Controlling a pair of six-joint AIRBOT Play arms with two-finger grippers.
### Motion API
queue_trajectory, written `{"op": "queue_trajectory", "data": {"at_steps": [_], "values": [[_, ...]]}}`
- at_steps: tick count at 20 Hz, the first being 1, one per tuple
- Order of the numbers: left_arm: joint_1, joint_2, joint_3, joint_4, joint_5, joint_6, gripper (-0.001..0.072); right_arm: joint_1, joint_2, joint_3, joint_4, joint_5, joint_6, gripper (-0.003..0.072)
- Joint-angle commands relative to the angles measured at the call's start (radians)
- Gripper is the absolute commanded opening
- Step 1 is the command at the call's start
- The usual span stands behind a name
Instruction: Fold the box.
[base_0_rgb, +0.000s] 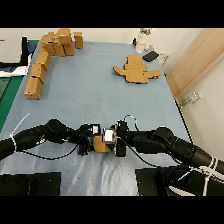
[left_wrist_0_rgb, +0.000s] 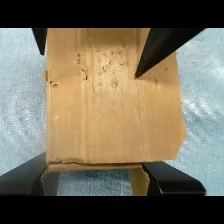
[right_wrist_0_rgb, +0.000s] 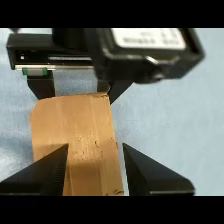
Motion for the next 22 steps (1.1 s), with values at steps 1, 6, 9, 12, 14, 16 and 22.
{"op": "queue_trajectory", "data": {"at_steps": [1, 6, 9, 12, 14, 16, 22], "values": [[0.0, 0.0, 0.0, 0.0, 0.0, 0.0, 0.0526, 0.021, 0.019, -0.006, 0.012, -0.01, -0.154, 0.0528], [0.0, 0.0, 0.0, 0.0, 0.0, 0.0, 0.0526, 0.063, 0.012, -0.009, 0.001, -0.057, -0.178, 0.0528], [0.0, 0.0, 0.0, 0.0, 0.001, 0.0, 0.0526, 0.063, -0.019, -0.011, -0.062, 0.01, -0.167, 0.0525], [0.0, 0.0, 0.0, 0.0, 0.001, 0.0, 0.0526, 0.091, -0.024, -0.011, -0.124, 0.027, -0.093, 0.0507], [0.0, 0.0, 0.0, 0.0, 0.0, 0.0, 0.0526, 0.15, -0.019, -0.011, -0.301, 0.033, 0.089, 0.0506], [0.0, 0.0, 0.0, 0.0, 0.001, 0.0, 0.0526, 0.219, -0.018, -0.011, -0.519, 0.029, 0.302, 0.0506], [0.0, 0.0, 0.0, 0.0, 0.001, 0.0, 0.0526, 0.342, -0.021, -0.013, -0.835, -0.027, 0.649, 0.0506]]}}
